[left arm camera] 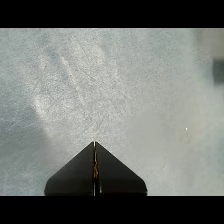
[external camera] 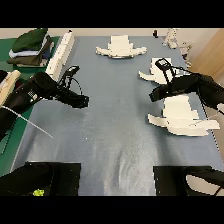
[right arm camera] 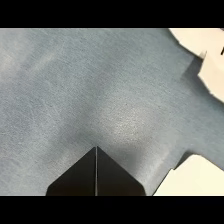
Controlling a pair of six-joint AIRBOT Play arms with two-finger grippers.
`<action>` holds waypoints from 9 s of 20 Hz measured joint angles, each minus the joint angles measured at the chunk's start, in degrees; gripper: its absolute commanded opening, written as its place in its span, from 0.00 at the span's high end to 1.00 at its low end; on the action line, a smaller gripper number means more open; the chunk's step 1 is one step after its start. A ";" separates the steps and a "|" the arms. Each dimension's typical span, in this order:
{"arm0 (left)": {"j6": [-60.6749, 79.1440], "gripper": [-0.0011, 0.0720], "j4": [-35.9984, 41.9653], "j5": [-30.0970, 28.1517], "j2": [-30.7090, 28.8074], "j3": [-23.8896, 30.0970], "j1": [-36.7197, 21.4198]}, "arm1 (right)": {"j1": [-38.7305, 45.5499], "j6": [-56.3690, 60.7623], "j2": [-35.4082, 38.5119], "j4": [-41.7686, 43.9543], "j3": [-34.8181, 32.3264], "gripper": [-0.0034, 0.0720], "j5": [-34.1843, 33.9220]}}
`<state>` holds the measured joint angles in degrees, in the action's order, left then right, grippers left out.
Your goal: Fold the box.
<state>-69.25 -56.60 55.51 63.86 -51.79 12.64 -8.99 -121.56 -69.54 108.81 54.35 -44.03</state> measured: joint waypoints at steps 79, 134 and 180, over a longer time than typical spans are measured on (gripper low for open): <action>5.68 0.35 20.35 6.75 0.04 -6.25 0.11 | 33.94 8.11 -0.52 28.35 -4.72 0.95 -33.29; 32.39 0.67 28.00 18.88 26.49 -4.59 -4.31 | -9.33 7.52 20.20 25.99 -28.02 0.96 -5.95; 73.29 0.97 25.64 -2.49 -1.18 9.40 12.72 | -9.20 41.68 20.20 -21.24 -10.01 0.55 -6.23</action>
<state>4.03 -30.96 53.01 62.67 -42.39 25.36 -18.20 -79.88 -49.34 87.57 44.34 -50.26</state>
